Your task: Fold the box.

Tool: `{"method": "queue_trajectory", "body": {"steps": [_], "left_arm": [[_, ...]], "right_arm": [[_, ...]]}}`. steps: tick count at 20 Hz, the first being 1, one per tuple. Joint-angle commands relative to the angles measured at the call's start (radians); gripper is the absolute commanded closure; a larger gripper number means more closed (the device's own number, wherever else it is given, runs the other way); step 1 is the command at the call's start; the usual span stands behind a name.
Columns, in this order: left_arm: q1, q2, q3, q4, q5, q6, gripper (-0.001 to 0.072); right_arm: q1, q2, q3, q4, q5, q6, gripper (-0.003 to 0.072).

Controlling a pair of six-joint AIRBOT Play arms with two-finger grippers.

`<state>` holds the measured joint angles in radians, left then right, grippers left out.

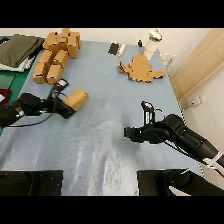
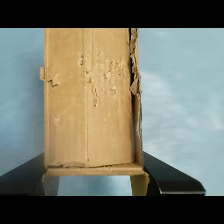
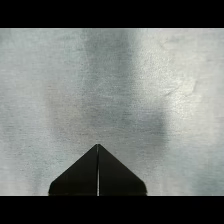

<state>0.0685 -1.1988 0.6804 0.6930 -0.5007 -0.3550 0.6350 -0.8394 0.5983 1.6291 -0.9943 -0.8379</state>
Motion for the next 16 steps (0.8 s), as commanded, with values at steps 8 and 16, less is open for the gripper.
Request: {"method": "queue_trajectory", "body": {"steps": [8,16], "left_arm": [[0.407,-0.052,0.056,0.120,0.158,-0.085,0.0388],[0.407,-0.309,0.304,0.120,0.171,-0.170,0.0388]], "right_arm": [[0.000,-0.003,0.001,-0.001,0.037,0.011,0.0684],[0.000,-0.003,0.001,0.002,0.063,0.011,0.0684]]}}
